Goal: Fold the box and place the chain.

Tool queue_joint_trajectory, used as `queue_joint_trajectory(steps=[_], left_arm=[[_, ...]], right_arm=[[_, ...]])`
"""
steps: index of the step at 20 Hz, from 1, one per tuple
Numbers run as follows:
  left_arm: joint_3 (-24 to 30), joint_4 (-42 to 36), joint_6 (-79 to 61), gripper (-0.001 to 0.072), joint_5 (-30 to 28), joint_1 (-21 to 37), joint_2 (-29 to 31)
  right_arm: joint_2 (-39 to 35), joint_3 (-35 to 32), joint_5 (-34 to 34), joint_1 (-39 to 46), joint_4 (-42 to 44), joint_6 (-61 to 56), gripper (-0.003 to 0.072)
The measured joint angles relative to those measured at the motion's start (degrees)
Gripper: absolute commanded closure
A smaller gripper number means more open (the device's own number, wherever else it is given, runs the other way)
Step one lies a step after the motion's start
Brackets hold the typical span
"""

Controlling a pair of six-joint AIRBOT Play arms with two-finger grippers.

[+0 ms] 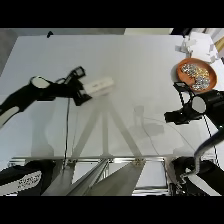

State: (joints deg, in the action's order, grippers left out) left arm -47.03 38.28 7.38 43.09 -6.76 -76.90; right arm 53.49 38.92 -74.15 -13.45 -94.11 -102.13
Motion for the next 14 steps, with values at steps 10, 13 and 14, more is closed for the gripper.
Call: queue_joint_trajectory(steps=[10, 13, 14], left_arm=[[0.0, 15.1, 18.2, 0.001, 10.5, 20.3, 2.4], [0.0, 16.2, 19.3, 0.0011, 12.5, 21.2, 2.7], [0.0, 16.5, 19.4, 0.0011, 12.8, 21.4, 3.0]], right_arm=[[0.0, 0.0, 0.0, 0.0, 0.1, 0.0, 0.0665], [0.0, 0.0, 0.0, 0.0, 0.1, -0.1, 0.0665], [0.0, 0.0, 0.0, 0.0, 0.1, -0.1, 0.0665]])
